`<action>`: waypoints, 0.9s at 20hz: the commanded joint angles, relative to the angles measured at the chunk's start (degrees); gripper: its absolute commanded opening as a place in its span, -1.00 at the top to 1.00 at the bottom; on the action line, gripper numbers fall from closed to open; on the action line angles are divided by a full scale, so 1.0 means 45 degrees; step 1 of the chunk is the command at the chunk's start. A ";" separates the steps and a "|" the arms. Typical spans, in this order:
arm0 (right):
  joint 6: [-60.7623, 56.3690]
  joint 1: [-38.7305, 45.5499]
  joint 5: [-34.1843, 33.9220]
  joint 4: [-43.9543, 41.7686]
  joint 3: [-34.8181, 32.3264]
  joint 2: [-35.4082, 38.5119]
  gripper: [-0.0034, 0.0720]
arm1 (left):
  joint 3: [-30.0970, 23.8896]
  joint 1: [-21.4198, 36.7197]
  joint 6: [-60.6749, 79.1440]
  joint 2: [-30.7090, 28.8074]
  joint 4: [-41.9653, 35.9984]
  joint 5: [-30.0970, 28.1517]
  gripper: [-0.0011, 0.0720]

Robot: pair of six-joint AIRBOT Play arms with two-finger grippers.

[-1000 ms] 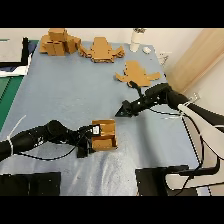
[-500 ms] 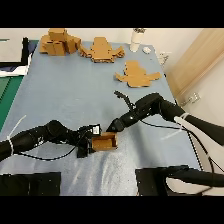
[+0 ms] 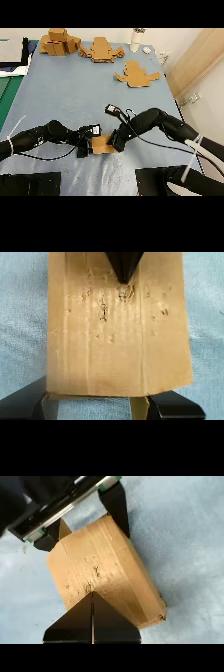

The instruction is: Fold the box.

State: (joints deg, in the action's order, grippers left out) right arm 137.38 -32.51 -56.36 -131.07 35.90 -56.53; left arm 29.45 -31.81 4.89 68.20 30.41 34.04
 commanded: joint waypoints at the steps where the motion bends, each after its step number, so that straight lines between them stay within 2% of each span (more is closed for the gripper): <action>1: -0.0981 -0.1729 0.2123 0.3031 -0.0330 0.1331 0.90 | 0.0000 0.0000 0.0000 0.0005 0.0005 0.0000 -0.42; 8: -0.1088 -0.4109 0.4920 0.5892 -0.2225 0.3036 0.90 | 0.0000 0.0000 0.0000 0.0005 0.0005 0.0000 -0.42; 12: -0.1088 -0.5304 0.5557 0.7315 -0.2569 0.3293 0.86 | 0.0000 0.0000 0.0000 0.0005 0.0005 0.0000 -0.42; 13: -0.1088 -0.5455 0.5673 0.7558 -0.2574 0.3279 0.70 | 0.0000 0.0000 0.0000 0.0005 0.0005 0.0000 -0.42; 14: -0.1059 -0.5557 0.5804 0.7630 -0.2574 0.3279 0.28 | 0.0000 0.0000 0.0000 0.0005 0.0005 -0.0005 -0.42; 15: -0.1039 -0.5634 0.5877 0.7757 -0.2574 0.3279 0.15 | 0.0000 0.0000 0.0000 0.0005 0.0005 0.0000 -0.42; 17: -0.0908 -0.5663 0.5921 0.7849 -0.2574 0.3279 0.15 | 0.0000 0.0000 0.0000 0.0005 0.0005 0.0000 -0.42; 18: -0.0699 -0.5663 0.5969 0.7878 -0.2574 0.3254 0.06 | 0.0000 0.0000 0.0000 0.0005 0.0005 0.0000 -0.42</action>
State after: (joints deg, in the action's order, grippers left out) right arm 132.84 -57.10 -30.87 -97.67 24.51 -41.98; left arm 29.45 -31.81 4.89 68.20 30.44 34.04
